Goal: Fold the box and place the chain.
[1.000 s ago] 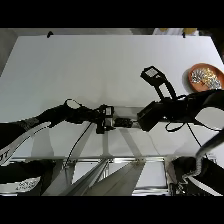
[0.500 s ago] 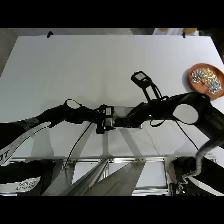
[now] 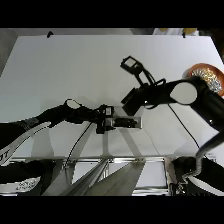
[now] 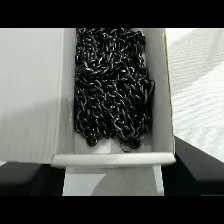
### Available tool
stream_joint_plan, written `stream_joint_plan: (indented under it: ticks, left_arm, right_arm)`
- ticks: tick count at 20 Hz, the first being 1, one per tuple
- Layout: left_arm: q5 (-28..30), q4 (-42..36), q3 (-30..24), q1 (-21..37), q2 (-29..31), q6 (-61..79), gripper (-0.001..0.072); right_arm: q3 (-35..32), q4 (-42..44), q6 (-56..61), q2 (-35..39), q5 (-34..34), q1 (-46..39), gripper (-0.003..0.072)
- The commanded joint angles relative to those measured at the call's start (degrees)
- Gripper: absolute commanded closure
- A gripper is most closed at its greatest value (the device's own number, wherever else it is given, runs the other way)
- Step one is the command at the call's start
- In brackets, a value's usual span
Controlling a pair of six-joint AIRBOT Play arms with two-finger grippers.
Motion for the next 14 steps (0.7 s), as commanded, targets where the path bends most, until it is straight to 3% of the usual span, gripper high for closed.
stream_joint_plan:
  ticks: [1, 4, 7, 14]
  left_arm:
    - [0.0, 0.0, 0.0, 0.0, 0.0, 0.0, 0.0577]
    - [0.0, 0.0, 0.1, 0.0, 0.0, 0.0, 0.0577]
    - [0.0, 0.0, 0.0, 0.0, 0.0, 0.0, 0.0577]
    - [0.0, 0.0, 0.0, 0.0, 0.0, 0.0, 0.0577]
  right_arm:
    - [4.2, -3.6, -4.1, -3.0, 1.9, -6.9, 0.0668]
    - [2.8, -5.0, -10.5, -6.6, 4.2, -9.4, 0.0668]
    - [-3.4, -1.1, -18.4, -6.8, 1.3, -7.7, 0.0668]
    - [-12.0, -1.2, -19.5, -4.4, -1.0, -0.9, 0.0668]
